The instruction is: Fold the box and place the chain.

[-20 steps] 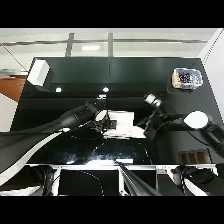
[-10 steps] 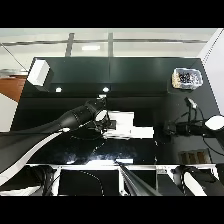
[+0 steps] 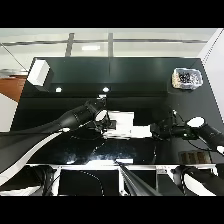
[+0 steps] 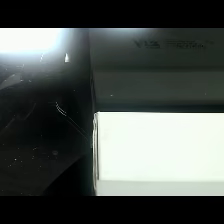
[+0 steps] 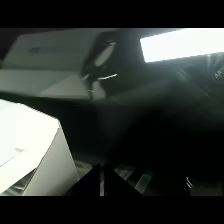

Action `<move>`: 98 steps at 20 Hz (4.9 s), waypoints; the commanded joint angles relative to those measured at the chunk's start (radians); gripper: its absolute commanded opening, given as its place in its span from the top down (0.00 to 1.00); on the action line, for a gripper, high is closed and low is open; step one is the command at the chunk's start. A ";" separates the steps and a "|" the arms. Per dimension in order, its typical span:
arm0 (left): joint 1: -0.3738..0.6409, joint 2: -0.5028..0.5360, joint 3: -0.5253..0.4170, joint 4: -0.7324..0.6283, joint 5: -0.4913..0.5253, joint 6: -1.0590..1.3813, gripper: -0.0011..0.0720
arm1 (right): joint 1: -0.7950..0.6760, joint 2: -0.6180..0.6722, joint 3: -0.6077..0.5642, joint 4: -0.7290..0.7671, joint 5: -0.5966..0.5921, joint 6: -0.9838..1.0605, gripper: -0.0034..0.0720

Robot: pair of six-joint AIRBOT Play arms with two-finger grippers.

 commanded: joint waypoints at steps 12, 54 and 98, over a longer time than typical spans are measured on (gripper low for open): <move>0.001 0.000 0.000 0.000 0.000 0.000 0.95 | 0.196 -0.021 0.215 0.067 0.135 0.005 0.23; 0.001 0.000 0.000 0.000 0.008 0.000 0.95 | 0.672 -0.182 0.475 -0.709 0.050 0.915 0.64; 0.001 0.000 0.000 0.000 0.010 0.000 0.95 | 0.715 -0.274 0.567 -0.814 0.145 1.014 0.61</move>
